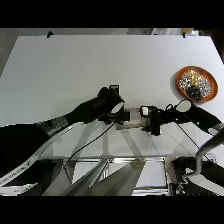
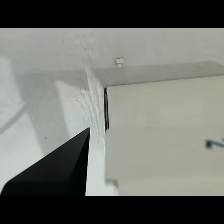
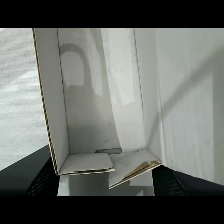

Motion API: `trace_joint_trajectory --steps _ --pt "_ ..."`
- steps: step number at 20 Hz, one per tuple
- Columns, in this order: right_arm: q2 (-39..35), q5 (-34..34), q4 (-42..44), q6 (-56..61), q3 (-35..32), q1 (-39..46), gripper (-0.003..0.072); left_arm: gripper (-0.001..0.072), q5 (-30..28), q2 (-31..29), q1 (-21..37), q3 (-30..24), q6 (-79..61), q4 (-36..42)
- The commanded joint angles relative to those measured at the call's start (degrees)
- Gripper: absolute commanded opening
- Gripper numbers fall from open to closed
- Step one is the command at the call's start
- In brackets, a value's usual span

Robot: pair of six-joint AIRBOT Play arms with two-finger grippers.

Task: Fold the box and place the chain.

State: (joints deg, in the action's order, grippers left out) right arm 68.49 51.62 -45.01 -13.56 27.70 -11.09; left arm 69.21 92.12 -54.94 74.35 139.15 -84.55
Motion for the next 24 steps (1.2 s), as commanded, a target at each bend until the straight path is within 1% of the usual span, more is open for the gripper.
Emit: trace_joint_trajectory --steps 1,3,5,6,7,8,9,10,11,13,14,15,17,18,19,20,22,24 --pt "-0.04 0.02 0.02 0.02 0.02 -0.02 0.0317 0.0335 1.64 -4.57 1.49 0.07 -9.25 -0.17" --pt "-0.04 0.02 0.02 0.02 0.02 -0.02 0.0317 0.0334 3.98 -7.87 2.29 -0.26 -18.34 -1.81" --pt "-0.04 0.00 0.04 0.02 0.02 -0.02 0.0317 0.0337 4.72 -12.02 3.69 -2.93 -22.34 -1.84" --pt "-0.04 0.02 0.02 0.02 0.02 -0.02 0.0317 0.0381 4.50 -14.36 4.42 -4.98 -25.49 -1.57" --pt "-0.04 0.02 0.02 0.02 0.02 -0.02 0.0317 0.0495 3.72 -16.98 5.16 -7.91 -31.50 -1.31" --pt "-0.04 0.00 0.02 0.02 0.02 -0.02 0.0317 0.0570 2.49 -19.76 6.10 -11.47 -38.60 -0.98" --pt "-0.04 0.02 0.04 0.02 0.02 -0.02 0.0317 0.0583 0.90 -22.23 7.19 -15.10 -45.97 -0.26" --pt "-0.04 0.02 0.04 0.02 0.02 -0.02 0.0317 0.0583 -2.89 -24.76 8.72 -19.26 -55.74 2.23" --pt "-0.04 0.02 0.04 0.02 0.02 -0.02 0.0317 0.0583 -8.07 -26.80 10.27 -23.21 -65.20 6.10" --pt "-0.04 0.00 0.04 0.02 0.02 -0.02 0.0317 0.0583 -21.46 -29.20 12.68 -30.69 -87.19 16.98" --pt "-0.04 0.04 0.02 0.02 0.02 -0.02 0.0317 0.0583 -26.45 -28.94 13.42 -33.42 -97.70 23.47" --pt "-0.04 0.02 0.04 0.02 0.02 -0.02 0.0317 0.0582 -29.00 -27.91 13.68 -35.10 -106.07 29.11" --pt "-0.04 0.02 0.04 0.02 0.02 -0.02 0.0317 0.0583 -29.99 -23.54 14.10 -35.74 -120.02 35.65" --pt "-0.04 0.02 0.02 0.02 0.02 -0.02 0.0317 0.0585 -30.56 -20.85 14.08 -35.74 -125.98 38.10" --pt "-0.04 0.02 0.02 0.02 0.02 -0.02 0.0317 0.0631 -31.26 -18.47 13.94 -35.74 -130.73 39.43" --pt "-0.04 0.02 0.04 0.02 0.02 -0.02 0.0317 0.0705 -31.71 -16.35 13.55 -35.74 -135.12 40.59" --pt "-0.04 0.02 0.04 0.02 0.02 -0.02 0.0317 0.0699 -32.00 -14.10 13.29 -35.74 -140.43 43.08" --pt "-0.04 0.02 0.04 0.02 0.02 -0.02 0.0317 0.0700 -32.65 -13.68 13.31 -35.74 -143.01 45.20"
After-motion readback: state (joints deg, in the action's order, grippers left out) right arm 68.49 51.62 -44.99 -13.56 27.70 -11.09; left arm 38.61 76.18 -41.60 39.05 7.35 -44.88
